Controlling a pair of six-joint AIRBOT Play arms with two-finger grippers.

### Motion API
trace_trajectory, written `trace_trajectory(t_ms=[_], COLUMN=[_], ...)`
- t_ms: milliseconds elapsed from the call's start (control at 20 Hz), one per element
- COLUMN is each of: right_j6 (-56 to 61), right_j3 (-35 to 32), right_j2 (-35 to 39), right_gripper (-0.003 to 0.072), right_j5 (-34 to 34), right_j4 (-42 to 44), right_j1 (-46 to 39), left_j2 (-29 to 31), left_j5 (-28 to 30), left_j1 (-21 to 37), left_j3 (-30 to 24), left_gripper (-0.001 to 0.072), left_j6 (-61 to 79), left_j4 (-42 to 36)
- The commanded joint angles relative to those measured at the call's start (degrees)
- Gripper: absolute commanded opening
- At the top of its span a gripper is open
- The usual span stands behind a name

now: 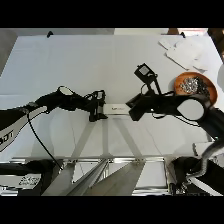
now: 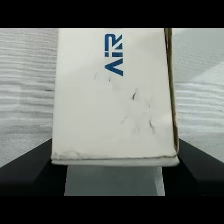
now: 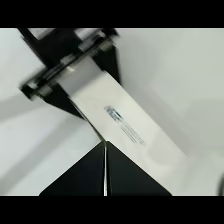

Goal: Fold the box and place the chain.

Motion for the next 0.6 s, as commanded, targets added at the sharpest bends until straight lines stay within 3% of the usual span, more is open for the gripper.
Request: trace_trajectory(t_ms=[0, 150, 250, 550], right_j6=[17.6, 20.6, 20.6, 20.6], right_j3=[0.0, 0.0, 0.0, 0.0], right_j2=[6.4, 7.7, 7.7, 7.7], right_gripper=[0.0008, 0.0009, 0.0009, 0.0009], right_j5=[10.6, 21.7, 26.0, 24.9], right_j4=[-28.5, -41.4, -45.2, -46.7], right_j1=[0.0, 0.0, 0.0, -4.1], left_j2=[0.0, 0.0, 0.0, 0.0], left_j5=[0.0, 0.0, 0.0, 0.0], left_j1=[0.0, 0.0, 0.0, 0.0], left_j3=[0.0, 0.0, 0.0, 0.0], left_gripper=[0.0291, 0.0291, 0.0291, 0.0291], left_j6=[0.0, 0.0, 0.0, 0.0], left_j4=[0.0, 0.0, 0.0, 0.0])
